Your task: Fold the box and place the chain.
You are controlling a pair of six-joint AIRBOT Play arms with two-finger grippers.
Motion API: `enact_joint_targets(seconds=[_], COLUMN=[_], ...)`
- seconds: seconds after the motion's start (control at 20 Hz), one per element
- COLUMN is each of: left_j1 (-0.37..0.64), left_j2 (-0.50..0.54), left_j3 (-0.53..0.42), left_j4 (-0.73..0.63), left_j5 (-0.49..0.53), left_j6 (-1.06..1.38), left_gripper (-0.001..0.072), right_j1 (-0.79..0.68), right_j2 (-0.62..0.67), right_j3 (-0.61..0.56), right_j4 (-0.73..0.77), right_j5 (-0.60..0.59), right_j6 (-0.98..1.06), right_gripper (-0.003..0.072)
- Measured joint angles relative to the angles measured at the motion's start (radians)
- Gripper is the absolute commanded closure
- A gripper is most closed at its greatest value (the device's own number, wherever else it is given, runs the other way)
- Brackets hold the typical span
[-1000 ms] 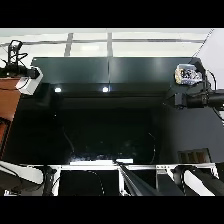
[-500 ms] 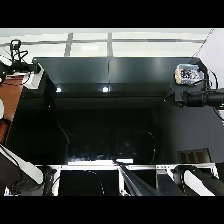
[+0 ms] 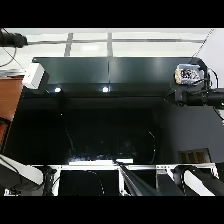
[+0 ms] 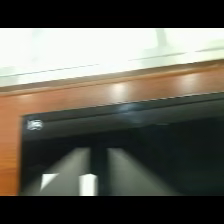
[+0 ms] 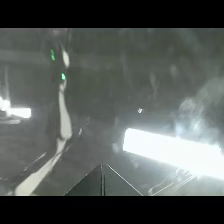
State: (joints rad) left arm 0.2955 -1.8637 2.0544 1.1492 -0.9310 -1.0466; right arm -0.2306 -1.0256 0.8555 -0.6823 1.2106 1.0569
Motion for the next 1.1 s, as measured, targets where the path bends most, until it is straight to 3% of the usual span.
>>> enact_joint_targets(seconds=[0.15,0.3,0.6,0.7,0.85,1.1], left_j1=[-0.035,-0.121,-0.311,-0.325,-0.33,-0.333], left_j2=[0.14,0.345,0.878,0.992,1.096,1.143], left_j3=[-0.111,-0.349,-1.149,-1.319,-1.449,-1.513], left_j4=[-0.066,-0.119,-0.076,-0.061,-0.05,-0.045], left_j5=[-0.129,-0.168,0.129,0.182,0.237,0.259], left_j6=[-0.051,-0.071,-0.082,-0.083,-0.086,-0.087], left_gripper=[0.0689,0.0688,0.0685,0.0684,0.0682,0.0682], right_j1=[0.041,0.116,0.269,0.281,0.288,0.291], right_j2=[0.0,0.0,0.0,0.0,0.0,0.0], right_j3=[0.0,0.0,-0.092,-0.132,-0.159,-0.173], right_j4=[-0.004,-0.03,-0.304,-0.351,-0.389,-0.411], right_j5=[-0.07,-0.157,-0.455,-0.519,-0.548,-0.562], right_j6=[-0.058,-0.104,-0.044,-0.015,0.007,0.018], right_gripper=[0.0672,0.0673,0.0669,0.0669,0.0669,0.0669])
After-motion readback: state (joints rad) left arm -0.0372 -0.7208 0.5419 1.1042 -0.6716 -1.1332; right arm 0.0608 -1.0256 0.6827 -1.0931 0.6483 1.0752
